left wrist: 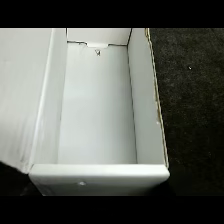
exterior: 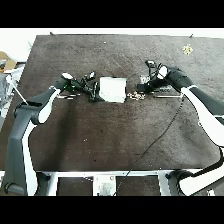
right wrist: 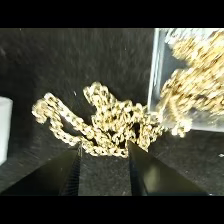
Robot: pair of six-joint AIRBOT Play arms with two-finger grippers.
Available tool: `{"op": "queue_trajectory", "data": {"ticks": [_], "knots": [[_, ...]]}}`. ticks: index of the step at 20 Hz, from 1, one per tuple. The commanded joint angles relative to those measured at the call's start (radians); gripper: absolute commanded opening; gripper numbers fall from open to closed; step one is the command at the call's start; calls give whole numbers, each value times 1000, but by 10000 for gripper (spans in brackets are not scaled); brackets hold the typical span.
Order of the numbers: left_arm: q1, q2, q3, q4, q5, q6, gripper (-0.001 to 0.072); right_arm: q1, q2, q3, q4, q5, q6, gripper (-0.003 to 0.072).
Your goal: Fold the box and place the chain.
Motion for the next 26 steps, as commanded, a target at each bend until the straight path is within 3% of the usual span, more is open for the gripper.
{"op": "queue_trajectory", "data": {"ticks": [1, 5, 6, 7, 8, 10, 15, 19, 23, 26], "knots": [[0, 0, 0, 0, 1, 0, 464, 5, -32, -3, 38, -14, -2, 328], [0, 0, 0, 0, 0, 0, 464, 16, -68, -3, 63, -32, -2, 327], [0, 0, 0, 0, 0, 0, 464, 18, -75, -3, 61, -35, -2, 294], [0, 0, 0, 0, 0, 0, 464, 18, -76, -3, 59, -35, -2, 187], [0, 0, 0, 0, 0, 0, 464, 18, -73, -2, 58, -22, -2, 179], [0, 0, 0, 0, 0, 0, 464, 18, -46, -2, 6, 14, -1, 25], [0, 0, 0, 0, 0, 0, 464, 18, 86, -1, -18, -19, 2, 8], [0, 0, 0, 0, 0, 0, 464, 46, 282, -2, -9, -24, -5, 8], [0, 0, 0, 0, 0, 0, 464, 143, 519, 2, -7, -180, -9, 7], [0, 0, 0, 0, 0, 0, 464, 237, 597, 63, -16, -280, -11, 7]]}}
